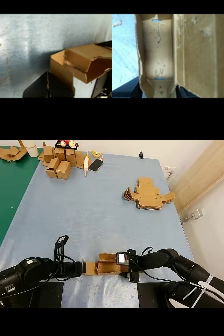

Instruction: Fold the box.

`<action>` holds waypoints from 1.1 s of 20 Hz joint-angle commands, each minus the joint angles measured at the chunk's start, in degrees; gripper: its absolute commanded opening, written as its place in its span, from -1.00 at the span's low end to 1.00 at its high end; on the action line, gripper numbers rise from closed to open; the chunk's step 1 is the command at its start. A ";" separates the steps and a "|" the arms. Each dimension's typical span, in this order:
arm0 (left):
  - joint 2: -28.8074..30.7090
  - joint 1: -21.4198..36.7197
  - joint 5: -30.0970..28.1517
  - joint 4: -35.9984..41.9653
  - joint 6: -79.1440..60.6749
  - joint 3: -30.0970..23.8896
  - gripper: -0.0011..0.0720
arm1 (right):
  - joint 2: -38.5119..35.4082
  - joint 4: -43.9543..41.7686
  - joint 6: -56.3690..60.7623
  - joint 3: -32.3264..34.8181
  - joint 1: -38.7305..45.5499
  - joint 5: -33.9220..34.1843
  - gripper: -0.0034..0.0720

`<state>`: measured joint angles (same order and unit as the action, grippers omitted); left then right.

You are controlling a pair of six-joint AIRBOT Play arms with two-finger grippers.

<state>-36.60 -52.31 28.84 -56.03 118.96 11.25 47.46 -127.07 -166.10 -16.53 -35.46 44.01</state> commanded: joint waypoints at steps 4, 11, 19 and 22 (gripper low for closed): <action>-0.76 -2.01 -3.87 2.84 -0.20 0.09 -0.94 | -0.02 -0.04 0.02 -0.04 0.02 0.02 0.38; -0.66 -3.30 -4.28 11.52 -8.17 1.31 -0.93 | -0.02 -0.02 0.02 -0.04 0.02 0.04 0.38; -0.66 -3.30 -3.32 12.72 -8.50 1.31 -0.19 | -0.02 -0.04 0.02 -0.04 0.02 0.11 0.38; -0.68 -3.30 -3.85 12.31 -8.52 1.29 -0.19 | -0.02 -0.04 0.02 -0.04 0.02 0.11 0.38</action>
<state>-37.23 -55.61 25.19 -43.55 110.59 12.51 47.46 -127.09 -166.10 -16.53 -35.46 44.05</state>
